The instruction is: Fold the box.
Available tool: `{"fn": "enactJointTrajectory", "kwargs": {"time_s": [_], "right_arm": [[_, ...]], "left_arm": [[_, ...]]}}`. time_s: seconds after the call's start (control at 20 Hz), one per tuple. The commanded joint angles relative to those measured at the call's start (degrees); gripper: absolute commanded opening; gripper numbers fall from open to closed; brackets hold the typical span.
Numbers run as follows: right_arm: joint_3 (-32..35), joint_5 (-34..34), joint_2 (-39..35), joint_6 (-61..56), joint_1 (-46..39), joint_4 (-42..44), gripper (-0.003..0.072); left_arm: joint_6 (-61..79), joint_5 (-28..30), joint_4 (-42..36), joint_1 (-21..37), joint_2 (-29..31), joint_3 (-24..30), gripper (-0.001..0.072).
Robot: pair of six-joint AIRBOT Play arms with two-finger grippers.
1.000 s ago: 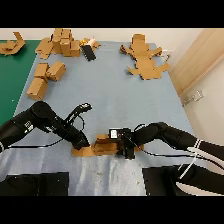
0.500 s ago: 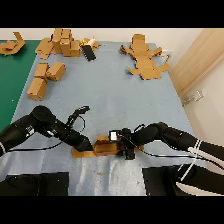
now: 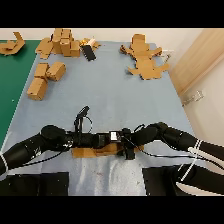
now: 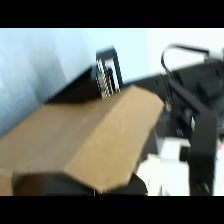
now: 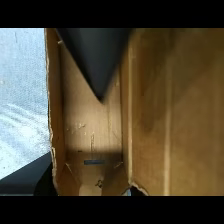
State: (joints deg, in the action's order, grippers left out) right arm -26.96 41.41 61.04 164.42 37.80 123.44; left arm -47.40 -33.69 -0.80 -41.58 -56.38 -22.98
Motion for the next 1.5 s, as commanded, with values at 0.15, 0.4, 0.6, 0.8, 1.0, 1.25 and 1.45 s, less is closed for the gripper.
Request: {"fn": "enactJointTrajectory", "kwargs": {"time_s": [0.15, 0.4, 0.6, 0.8, 1.0, 1.25, 1.45], "right_arm": [[0.0, -0.44, -0.04, -1.53, -0.02, -0.13, 0.0539], [0.0, -0.31, -0.07, -4.57, -0.02, -0.24, 0.054], [0.02, -0.31, -0.68, -5.35, 0.0, -0.22, 0.0549], [0.0, 0.22, -2.1, -6.05, 0.04, -0.24, 0.056], [0.02, 0.17, -2.4, -6.08, 0.0, -0.26, 0.056], [0.02, 0.26, -2.4, -6.08, 0.04, -0.22, 0.056], [0.22, 0.2, -2.29, -6.08, 0.02, -0.22, 0.056]], "left_arm": [[0.04, 20.09, -5.44, -9.84, 0.63, 0.55, 0.0008], [0.04, 21.84, -5.42, -9.75, 0.63, 0.55, 0.0008], [0.11, 22.67, -5.18, -9.79, 0.63, 0.57, 0.0008], [0.28, 22.34, -4.26, -9.81, 0.66, 0.59, 0.0008], [6.78, 18.51, -2.84, -9.86, 0.66, 0.57, 0.0008], [8.94, 20.61, -5.84, -8.39, 0.66, 0.57, 0.0008], [8.83, 21.14, -8.85, -8.28, 0.74, 0.55, 0.0008]]}}
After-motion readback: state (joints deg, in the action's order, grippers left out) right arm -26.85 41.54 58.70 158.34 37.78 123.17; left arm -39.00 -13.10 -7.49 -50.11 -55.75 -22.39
